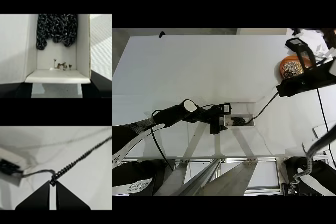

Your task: Fold the box and place the chain.

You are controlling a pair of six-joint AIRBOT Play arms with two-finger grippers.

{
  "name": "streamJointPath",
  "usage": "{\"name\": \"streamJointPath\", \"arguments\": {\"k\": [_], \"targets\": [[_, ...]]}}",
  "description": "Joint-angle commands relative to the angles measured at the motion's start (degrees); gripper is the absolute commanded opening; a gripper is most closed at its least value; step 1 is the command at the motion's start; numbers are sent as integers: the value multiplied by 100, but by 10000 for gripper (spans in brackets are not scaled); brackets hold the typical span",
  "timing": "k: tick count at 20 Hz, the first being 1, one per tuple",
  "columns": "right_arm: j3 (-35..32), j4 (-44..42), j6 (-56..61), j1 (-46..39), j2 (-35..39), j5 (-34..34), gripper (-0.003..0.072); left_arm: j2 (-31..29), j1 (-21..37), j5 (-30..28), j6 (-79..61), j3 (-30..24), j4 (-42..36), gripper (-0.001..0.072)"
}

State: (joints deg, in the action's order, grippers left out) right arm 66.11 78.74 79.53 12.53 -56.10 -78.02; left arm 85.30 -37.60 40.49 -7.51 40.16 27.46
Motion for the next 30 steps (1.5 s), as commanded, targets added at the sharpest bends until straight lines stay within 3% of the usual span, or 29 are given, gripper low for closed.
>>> {"name": "streamJointPath", "arguments": {"k": [1,6,12,17,24,27,30], "targets": [[7,-1119,-439,2,531,-162,9,-4,0,44,0,-4,2,345],[4,-2371,-789,2,621,-236,11,-4,0,46,0,-4,2,345],[-164,-2964,-1019,175,621,-195,11,-4,0,46,0,-4,2,345],[-1174,-2452,-1239,1189,494,1040,11,-4,0,46,0,-4,2,345],[-2199,-2225,-1235,1764,-205,1956,12,-4,0,46,0,-4,2,345],[-2345,-1888,-1228,1823,-612,2168,12,-4,0,46,0,-4,2,345],[-2345,-1851,-1226,1823,-826,2413,124,-4,0,46,0,-4,2,345]]}}
